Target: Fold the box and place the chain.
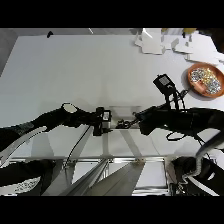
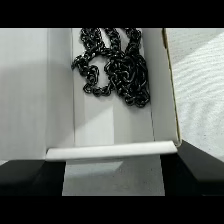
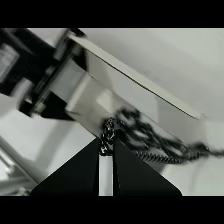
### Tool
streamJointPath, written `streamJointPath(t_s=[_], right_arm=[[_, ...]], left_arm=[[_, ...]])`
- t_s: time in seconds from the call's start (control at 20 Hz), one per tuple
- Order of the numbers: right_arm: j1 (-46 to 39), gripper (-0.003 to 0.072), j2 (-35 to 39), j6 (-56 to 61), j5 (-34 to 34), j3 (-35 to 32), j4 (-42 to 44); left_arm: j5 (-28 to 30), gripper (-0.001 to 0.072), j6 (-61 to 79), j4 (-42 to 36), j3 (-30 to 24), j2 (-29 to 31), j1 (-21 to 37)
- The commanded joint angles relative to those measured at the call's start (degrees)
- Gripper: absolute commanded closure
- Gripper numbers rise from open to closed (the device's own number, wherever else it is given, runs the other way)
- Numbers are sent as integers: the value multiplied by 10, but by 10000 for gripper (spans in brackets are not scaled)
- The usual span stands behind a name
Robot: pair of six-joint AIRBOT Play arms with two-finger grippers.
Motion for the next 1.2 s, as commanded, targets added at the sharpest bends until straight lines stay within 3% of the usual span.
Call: streamJointPath(t_s=[0.0, 0.15, 0.8, 1.15], right_arm=[[42, 676, 7, -11, -116, 1, 56], [49, 676, 7, -13, -179, 1, 102], [49, 676, 7, -27, -259, 1, 173], [49, 675, -3, -27, -201, 1, 134]], left_arm=[[0, 499, 0, 0, 0, 0, 0], [0, 499, 0, 0, 0, 0, 0], [0, 499, 0, 0, 0, 0, 0], [0, 499, 0, 0, 0, 0, 0]])
